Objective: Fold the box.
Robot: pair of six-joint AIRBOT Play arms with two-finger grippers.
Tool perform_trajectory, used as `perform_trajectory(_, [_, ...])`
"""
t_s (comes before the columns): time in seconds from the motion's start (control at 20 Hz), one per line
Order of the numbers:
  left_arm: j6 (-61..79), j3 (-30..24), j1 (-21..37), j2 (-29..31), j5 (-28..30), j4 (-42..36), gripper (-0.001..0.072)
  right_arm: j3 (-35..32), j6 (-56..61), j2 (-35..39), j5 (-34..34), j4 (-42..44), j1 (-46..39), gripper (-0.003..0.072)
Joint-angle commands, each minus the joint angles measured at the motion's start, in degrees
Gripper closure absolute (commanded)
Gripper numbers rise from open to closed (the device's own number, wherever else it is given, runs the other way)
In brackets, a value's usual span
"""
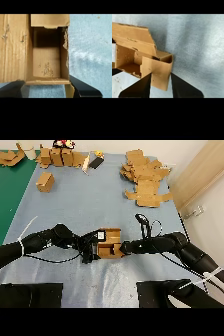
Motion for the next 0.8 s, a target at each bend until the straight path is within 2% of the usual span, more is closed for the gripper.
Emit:
perform_trajectory(0.0, [0.0, 0.0, 0.0, 0.0, 0.0, 0.0, 0.0233, 3.3, 10.7, -3.1, 0.0, -8.2, 4.2, 0.0318])
perform_trajectory(0.15, [0.0, 0.0, 0.0, 0.0, 0.0, 0.0, 0.0233, 8.4, 19.6, -8.1, -4.2, -15.0, 8.7, 0.0359])
perform_trajectory(0.45, [0.0, 0.0, 0.0, 0.0, 0.0, 0.0, 0.0233, 17.8, 30.1, -18.6, -15.9, -23.6, 15.0, 0.0357])
perform_trajectory(0.75, [0.0, 0.0, 0.0, 0.0, 0.0, 0.0, 0.0233, 20.6, 35.7, -21.7, -19.2, -24.5, 18.3, 0.0347])
